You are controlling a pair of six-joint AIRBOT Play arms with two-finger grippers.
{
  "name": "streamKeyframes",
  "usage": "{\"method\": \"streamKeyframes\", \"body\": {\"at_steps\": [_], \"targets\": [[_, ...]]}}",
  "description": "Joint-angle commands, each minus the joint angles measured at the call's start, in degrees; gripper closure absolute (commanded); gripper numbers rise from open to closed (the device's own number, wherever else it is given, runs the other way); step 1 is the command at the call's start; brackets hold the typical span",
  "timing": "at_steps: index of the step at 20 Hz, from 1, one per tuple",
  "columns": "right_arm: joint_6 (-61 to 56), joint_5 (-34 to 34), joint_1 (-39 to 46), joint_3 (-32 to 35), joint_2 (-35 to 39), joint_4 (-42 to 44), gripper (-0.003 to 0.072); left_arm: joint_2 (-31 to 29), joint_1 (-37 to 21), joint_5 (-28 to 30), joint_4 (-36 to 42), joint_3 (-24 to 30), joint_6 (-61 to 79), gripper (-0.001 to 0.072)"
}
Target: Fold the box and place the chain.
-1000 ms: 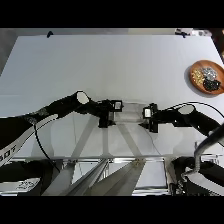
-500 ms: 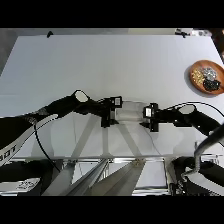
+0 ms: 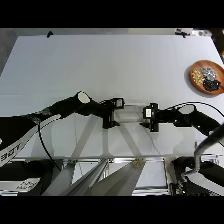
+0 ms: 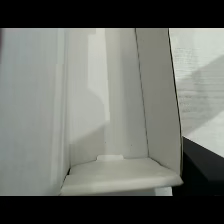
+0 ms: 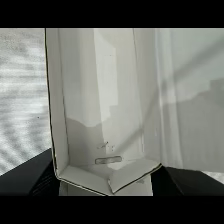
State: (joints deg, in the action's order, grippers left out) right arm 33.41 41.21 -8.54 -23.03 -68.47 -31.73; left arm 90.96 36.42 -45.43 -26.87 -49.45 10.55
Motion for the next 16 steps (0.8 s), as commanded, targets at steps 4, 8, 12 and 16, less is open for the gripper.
{"method": "streamKeyframes", "body": {"at_steps": [4,8,12,16], "targets": [[-0.1,0.1,0.0,0.0,0.0,0.0,0.0225,-0.5,-0.8,0.9,-0.8,1.6,0.8,0.0055],[-0.1,0.1,0.0,0.0,0.0,0.0,0.0225,-0.5,-0.8,1.5,1.0,1.6,1.4,0.0086],[-0.1,0.1,0.0,0.0,0.0,0.0,0.0225,-0.5,-0.8,1.5,1.0,1.6,1.5,0.0296],[-0.1,0.1,0.0,0.0,0.0,0.0,0.0225,-0.5,-0.8,1.6,0.9,1.6,1.5,0.0332]]}}
